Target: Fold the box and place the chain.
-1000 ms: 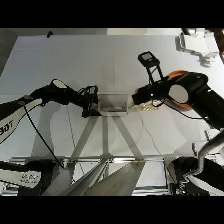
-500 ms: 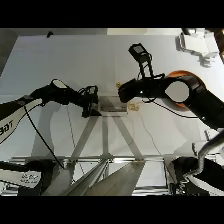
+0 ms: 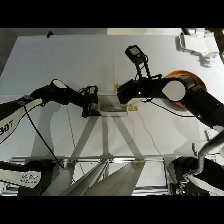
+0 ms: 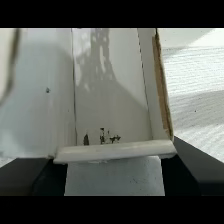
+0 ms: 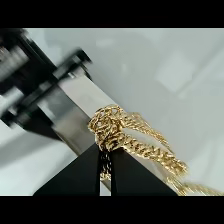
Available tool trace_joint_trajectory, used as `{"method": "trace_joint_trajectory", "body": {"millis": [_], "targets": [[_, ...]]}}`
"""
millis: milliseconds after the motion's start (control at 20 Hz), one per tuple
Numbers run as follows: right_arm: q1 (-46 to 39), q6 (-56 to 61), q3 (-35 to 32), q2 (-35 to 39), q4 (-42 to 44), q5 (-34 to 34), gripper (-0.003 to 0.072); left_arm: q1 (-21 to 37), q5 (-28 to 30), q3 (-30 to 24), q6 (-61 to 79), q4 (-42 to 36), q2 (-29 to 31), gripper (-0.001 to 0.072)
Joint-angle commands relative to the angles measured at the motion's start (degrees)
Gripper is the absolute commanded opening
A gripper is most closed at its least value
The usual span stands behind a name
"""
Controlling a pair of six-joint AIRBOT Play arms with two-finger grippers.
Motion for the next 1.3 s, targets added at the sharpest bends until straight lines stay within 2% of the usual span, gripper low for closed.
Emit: {"method": "trace_joint_trajectory", "body": {"millis": [0,100,300,450,600,950,1150,1250], "targets": [[0.0,5.4,0.1,0.2,-11.2,5.7,0.0013,0.0,0.0,0.0,0.0,0.0,0.0,0.0212],[-2.0,9.8,0.0,0.9,-17.0,10.6,0.0013,0.0,0.0,0.0,0.0,0.0,0.0,0.0212],[-6.3,9.6,0.0,2.4,-17.3,17.2,0.0013,0.0,0.0,0.0,0.0,0.0,0.0,0.0212],[-6.1,8.9,0.0,2.4,-15.7,18.6,0.0014,0.0,0.0,0.0,0.0,0.0,0.0,0.0212],[-5.1,3.5,0.0,2.4,-8.5,16.9,0.0014,0.0,0.0,0.0,0.0,0.0,0.0,0.0212],[-3.5,-8.2,0.0,1.2,12.3,4.1,0.0012,0.0,0.0,0.0,0.0,0.0,0.0,0.0212],[-3.5,-17.4,0.0,-2.8,27.3,3.6,0.0011,0.0,0.0,0.0,0.0,0.0,0.0,0.0212],[-3.5,-19.6,0.0,-5.7,30.4,3.5,0.0012,0.0,0.0,0.0,0.0,0.0,0.0,0.0212]]}}
